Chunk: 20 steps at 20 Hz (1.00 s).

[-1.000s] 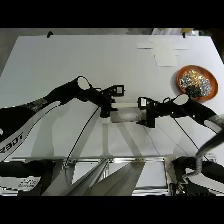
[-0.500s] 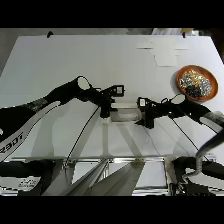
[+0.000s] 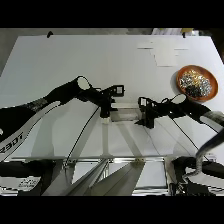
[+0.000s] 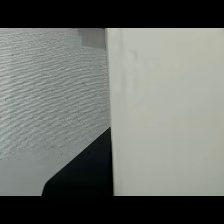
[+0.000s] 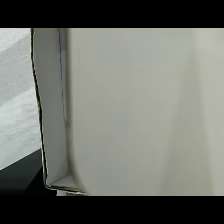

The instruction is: Fold the box and place the chain.

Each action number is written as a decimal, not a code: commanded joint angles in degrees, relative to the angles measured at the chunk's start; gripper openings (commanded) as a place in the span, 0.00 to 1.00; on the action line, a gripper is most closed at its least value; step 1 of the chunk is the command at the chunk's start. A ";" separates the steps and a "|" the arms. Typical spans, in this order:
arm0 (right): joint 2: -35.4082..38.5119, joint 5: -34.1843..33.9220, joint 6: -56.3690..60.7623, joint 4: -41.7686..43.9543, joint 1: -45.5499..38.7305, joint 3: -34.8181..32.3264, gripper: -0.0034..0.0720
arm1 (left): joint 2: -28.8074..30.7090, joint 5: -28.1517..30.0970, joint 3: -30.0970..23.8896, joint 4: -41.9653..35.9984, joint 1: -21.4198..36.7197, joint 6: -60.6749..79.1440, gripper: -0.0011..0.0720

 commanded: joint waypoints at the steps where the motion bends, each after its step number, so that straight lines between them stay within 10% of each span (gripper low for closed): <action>1: 0.02 -0.20 0.00 -0.15 -0.37 0.00 0.56 | 0.00 -0.02 -0.02 0.00 -0.02 0.00 0.03; 20: 0.07 -0.02 0.09 -0.13 -0.39 0.00 0.49 | 0.00 -0.04 -0.02 0.00 -0.02 0.00 0.03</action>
